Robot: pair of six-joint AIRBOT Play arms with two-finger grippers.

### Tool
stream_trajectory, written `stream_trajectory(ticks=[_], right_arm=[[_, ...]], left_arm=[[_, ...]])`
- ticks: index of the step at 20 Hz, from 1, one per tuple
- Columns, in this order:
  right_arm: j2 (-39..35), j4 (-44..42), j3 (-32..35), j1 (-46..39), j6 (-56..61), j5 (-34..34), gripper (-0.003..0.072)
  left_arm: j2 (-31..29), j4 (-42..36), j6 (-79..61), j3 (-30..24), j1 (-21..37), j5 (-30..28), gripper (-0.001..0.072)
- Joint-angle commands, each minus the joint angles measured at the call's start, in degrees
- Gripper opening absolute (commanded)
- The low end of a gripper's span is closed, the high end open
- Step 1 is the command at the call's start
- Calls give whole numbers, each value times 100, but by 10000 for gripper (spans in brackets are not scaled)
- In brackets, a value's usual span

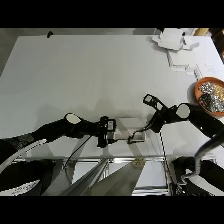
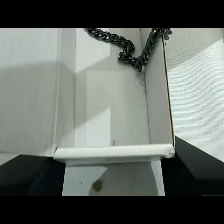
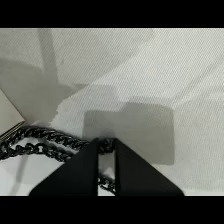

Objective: Fold the box and place the chain.

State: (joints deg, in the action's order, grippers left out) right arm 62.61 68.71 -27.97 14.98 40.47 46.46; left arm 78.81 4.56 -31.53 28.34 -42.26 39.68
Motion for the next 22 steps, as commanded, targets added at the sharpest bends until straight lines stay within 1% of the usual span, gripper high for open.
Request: stream_trajectory(ticks=[1, 3, 6, 9, 11, 13, 16, 19, 22], right_arm=[[-79, 42, 2, 7, 2, 267, 19], [-479, 85, 0, 7, 20, 404, 19], [-1580, 83, 0, 7, 22, 737, 18], [-2636, -74, 0, 7, 15, 1294, 19], [-3206, -442, 0, 7, -63, 1703, 19], [-3574, -1008, 0, 7, -363, 1982, 19], [-3775, -2479, 0, 7, -999, 2065, 19], [-3770, -3893, 0, 7, -1703, 1932, 18], [-3770, -4695, 0, 7, -2068, 1598, 18]], left_arm=[[-2, 2, 0, 2, 2, -2, 271], [-2, 2, 0, 2, 2, -2, 271], [-2, 2, 0, 2, 2, -2, 271], [-2, 2, 0, 2, 2, -2, 271], [-2, 2, 0, 2, 2, -2, 271], [-2, 2, 0, 2, 2, -2, 271], [-2, 2, 0, 2, 2, -2, 271], [-2, 2, 0, 2, 2, 0, 271], [-2, 2, 0, 2, 2, -2, 271]])
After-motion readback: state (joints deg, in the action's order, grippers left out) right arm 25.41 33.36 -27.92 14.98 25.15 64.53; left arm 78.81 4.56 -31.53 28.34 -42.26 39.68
